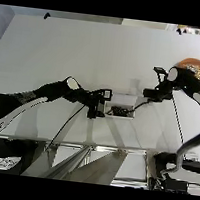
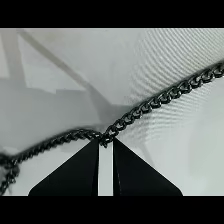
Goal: Fold the box and place the chain.
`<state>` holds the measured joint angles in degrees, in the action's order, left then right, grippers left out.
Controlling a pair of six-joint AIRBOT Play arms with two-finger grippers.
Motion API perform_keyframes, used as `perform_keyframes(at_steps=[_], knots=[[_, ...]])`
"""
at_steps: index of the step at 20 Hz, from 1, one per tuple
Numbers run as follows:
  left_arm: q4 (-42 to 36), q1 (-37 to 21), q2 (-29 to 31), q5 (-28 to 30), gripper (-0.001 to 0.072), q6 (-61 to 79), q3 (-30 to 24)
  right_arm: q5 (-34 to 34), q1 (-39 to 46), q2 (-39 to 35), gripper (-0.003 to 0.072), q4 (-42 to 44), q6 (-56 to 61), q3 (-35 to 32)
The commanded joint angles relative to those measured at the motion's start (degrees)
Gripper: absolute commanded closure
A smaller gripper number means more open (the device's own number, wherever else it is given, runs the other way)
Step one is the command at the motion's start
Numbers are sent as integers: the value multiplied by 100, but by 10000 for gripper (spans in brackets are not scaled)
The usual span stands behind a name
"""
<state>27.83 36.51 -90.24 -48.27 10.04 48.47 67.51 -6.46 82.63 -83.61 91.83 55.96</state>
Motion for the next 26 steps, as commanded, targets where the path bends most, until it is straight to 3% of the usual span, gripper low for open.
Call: perform_keyframes(at_steps=[1,7,14,26], knots=[[0,2,4,2,497,2,0,625,2,-584,672,20,-400,4],[2,2,4,2,497,2,0,1670,-79,-2243,672,1397,-1143,4],[2,2,4,2,497,2,0,960,-1025,-3812,671,1556,-1130,4],[2,2,4,2,497,2,0,-348,-2555,-3899,671,1436,-931,-70]])
